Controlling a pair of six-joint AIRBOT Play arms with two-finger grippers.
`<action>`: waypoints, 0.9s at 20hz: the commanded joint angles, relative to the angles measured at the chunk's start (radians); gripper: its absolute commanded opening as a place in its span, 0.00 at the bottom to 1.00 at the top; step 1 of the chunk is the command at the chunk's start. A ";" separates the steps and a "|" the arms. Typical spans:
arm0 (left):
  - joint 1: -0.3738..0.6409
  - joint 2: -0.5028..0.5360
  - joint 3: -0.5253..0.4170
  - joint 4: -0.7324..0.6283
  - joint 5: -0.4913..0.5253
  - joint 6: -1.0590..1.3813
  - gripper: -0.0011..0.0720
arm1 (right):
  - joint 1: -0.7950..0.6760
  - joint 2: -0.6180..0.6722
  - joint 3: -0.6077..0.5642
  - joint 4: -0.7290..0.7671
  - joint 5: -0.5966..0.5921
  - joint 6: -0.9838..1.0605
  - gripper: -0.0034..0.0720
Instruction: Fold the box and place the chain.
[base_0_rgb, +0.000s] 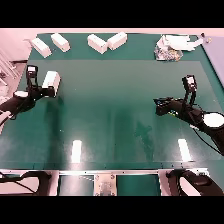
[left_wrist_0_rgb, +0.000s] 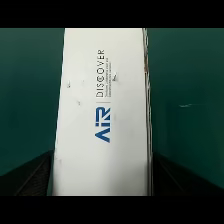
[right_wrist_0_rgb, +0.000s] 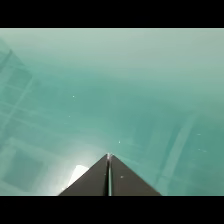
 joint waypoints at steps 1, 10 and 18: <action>0.001 0.002 0.000 0.014 0.031 0.009 1.00 | 0.001 0.001 0.000 0.003 0.000 0.000 0.23; 0.001 0.451 -0.002 0.240 -0.351 -0.114 0.25 | 0.000 0.139 0.035 0.010 -0.034 0.038 0.06; 0.000 0.900 -0.372 0.230 -0.212 -0.301 0.03 | 0.001 0.520 -0.151 -0.002 -0.177 0.058 0.05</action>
